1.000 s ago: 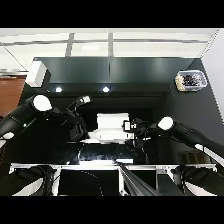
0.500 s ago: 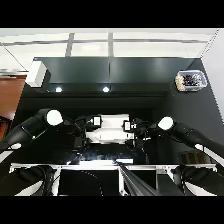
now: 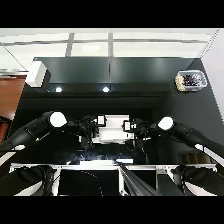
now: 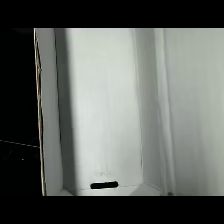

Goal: Fold the box and place the chain.

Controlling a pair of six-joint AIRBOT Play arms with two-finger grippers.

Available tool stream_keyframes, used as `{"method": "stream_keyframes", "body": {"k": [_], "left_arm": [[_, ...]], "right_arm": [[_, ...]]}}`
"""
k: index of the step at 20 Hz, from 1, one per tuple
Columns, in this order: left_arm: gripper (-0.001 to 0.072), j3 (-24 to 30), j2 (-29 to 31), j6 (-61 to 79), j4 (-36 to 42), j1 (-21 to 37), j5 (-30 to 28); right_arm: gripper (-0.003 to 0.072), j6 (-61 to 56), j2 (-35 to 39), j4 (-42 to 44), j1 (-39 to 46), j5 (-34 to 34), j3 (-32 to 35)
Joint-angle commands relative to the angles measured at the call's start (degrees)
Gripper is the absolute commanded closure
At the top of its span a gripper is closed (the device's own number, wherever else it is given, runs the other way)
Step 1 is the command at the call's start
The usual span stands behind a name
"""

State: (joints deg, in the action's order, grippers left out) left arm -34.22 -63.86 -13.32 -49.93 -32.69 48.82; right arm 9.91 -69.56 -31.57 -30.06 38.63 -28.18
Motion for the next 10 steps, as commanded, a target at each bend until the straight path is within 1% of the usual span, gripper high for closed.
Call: {"method": "stream_keyframes", "body": {"k": [1,3,6,7,8,9,10], "left_arm": [[0.0627,0.04,-2.27,0.09,6.56,-0.17,-0.92],[0.0626,0.04,-4.02,0.33,10.05,-0.31,-1.05],[0.0625,0.04,-4.79,0.22,10.01,-0.42,-1.22],[0.0587,0.04,-4.79,0.2,10.01,-0.44,-1.16],[0.046,0.04,-4.79,0.13,9.94,-0.57,-1.09],[0.0429,0.04,-4.79,0.07,9.94,-0.55,-0.7],[0.0484,0.04,-4.79,0.04,9.68,-0.55,-0.26]], "right_arm": [[0.0317,-0.04,0.0,0.02,-0.04,-0.09,0.0],[0.0317,-0.04,0.0,0.02,-0.04,-0.09,0.0],[0.0317,-0.04,0.0,0.04,-0.04,-0.09,0.0],[0.0317,-0.04,0.0,0.02,-0.04,-0.09,0.0],[0.0317,-0.04,-0.02,0.02,-0.04,-0.09,0.0],[0.0317,-0.04,0.0,0.04,-0.04,-0.09,0.0],[0.0317,-0.04,0.0,0.02,-0.04,-0.09,0.0]]}}
